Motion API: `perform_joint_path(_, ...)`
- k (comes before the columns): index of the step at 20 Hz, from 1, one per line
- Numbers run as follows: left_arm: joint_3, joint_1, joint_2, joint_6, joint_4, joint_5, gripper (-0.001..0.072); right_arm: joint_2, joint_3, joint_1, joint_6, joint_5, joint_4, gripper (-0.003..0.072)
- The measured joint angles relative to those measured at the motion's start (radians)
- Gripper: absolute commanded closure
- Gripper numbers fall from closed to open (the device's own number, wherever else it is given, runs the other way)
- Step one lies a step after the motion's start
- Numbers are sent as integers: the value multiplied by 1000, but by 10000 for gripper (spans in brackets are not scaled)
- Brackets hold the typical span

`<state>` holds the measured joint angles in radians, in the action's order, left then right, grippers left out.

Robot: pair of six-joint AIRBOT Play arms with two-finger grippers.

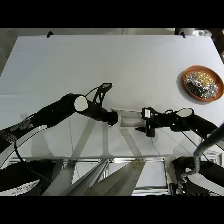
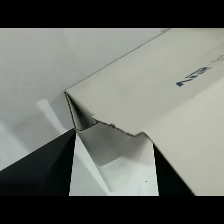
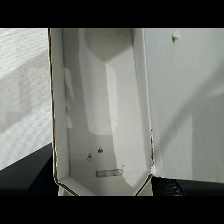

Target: Fold the box and place the chain.

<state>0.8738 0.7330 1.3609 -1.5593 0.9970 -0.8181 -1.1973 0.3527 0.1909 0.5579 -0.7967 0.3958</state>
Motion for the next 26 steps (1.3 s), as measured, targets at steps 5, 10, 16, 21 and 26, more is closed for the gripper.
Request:
perform_joint_path(5,69,43,43,-167,120,-66,212,0,0,0,0,0,0,216)
perform_joint_path(10,217,90,160,-339,232,-193,212,0,0,0,0,-1,0,216)
perform_joint_path(16,313,107,209,-453,268,-275,219,0,0,0,0,0,0,216)
perform_joint_path(21,327,109,223,-549,282,-295,376,0,0,0,0,0,0,216)
perform_joint_path(26,330,111,233,-607,323,-304,374,0,0,0,0,0,0,216)
